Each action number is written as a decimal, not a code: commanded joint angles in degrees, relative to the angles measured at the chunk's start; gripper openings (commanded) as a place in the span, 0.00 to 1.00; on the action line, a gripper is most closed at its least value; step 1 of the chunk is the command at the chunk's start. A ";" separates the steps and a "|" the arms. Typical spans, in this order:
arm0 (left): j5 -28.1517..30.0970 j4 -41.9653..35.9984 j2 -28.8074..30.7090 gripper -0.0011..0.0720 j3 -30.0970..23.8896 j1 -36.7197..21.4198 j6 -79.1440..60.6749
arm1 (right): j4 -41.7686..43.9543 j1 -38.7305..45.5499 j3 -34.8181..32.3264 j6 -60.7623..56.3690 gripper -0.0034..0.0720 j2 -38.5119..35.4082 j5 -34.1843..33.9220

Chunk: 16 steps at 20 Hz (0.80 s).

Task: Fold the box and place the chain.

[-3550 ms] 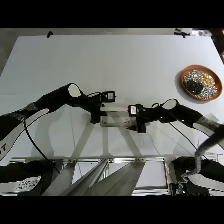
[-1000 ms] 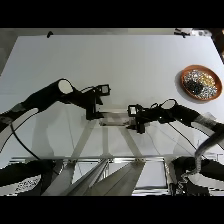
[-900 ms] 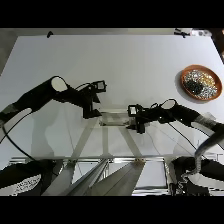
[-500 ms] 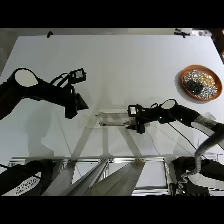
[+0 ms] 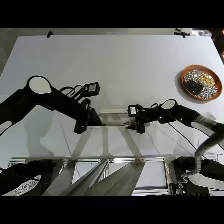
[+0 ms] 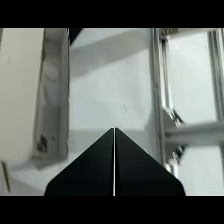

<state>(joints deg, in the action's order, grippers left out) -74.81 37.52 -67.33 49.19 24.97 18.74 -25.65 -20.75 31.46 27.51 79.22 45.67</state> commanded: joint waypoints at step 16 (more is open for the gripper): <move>30.42 -6.84 -17.97 0.02 -0.20 2.93 4.48 | 0.00 0.04 0.02 0.00 0.55 -0.04 0.00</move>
<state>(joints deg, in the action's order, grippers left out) -44.73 30.30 -84.33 49.04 27.86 22.59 -25.61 -20.73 31.46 27.38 79.24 45.65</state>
